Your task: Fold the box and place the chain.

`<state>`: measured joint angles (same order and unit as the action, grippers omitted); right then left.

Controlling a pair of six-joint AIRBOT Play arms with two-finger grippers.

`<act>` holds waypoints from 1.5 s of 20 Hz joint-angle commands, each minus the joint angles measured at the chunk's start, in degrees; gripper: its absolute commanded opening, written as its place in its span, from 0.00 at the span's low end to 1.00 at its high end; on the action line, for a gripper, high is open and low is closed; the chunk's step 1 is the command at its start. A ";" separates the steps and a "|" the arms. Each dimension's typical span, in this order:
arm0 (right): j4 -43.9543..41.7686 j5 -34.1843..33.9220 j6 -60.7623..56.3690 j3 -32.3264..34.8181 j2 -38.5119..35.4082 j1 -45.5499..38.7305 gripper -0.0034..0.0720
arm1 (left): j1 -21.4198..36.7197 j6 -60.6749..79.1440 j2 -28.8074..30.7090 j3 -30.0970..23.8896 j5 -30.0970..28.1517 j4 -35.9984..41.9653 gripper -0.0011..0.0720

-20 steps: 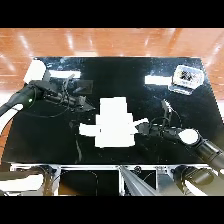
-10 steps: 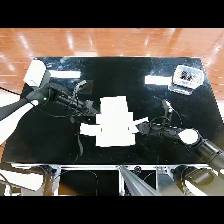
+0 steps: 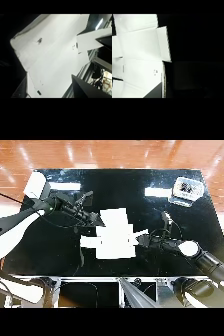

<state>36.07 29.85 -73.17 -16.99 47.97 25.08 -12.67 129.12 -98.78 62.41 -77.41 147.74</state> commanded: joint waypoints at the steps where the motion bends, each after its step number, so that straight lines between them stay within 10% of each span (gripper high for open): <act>1: -0.04 0.07 0.09 0.04 0.04 0.04 0.10 | -0.98 4.39 -2.49 2.14 -6.88 0.07 0.88; 10: 0.00 -0.26 0.11 0.04 0.04 0.04 0.10 | -2.03 10.71 -2.56 2.34 -7.08 -0.28 0.84; 11: -0.02 -0.33 0.09 0.04 0.04 0.04 0.10 | -2.03 10.58 -2.56 2.34 -6.27 -0.33 0.76; 14: 0.00 -0.35 0.09 0.04 0.04 0.04 0.10 | -2.03 10.47 -2.56 2.34 -4.57 -0.50 0.05; 23: 0.00 2.27 0.09 -0.02 0.04 0.02 0.10 | -2.03 19.67 -1.22 2.34 -9.60 -1.05 0.04; 24: -0.02 2.82 0.07 -0.02 0.02 0.02 0.13 | -2.03 21.53 -0.37 2.34 -9.53 -2.08 0.04; 26: 0.09 3.89 -0.50 -0.52 0.02 0.02 1.00 | -2.05 24.15 1.46 2.34 -8.44 -3.69 0.04; 30: 12.24 13.66 -0.55 -8.94 -0.09 -3.54 1.00 | -2.05 28.94 6.03 2.32 -4.17 -5.64 0.04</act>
<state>40.56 36.67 -73.52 -21.23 47.97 23.68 -14.70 153.64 -95.53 64.69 -84.07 143.63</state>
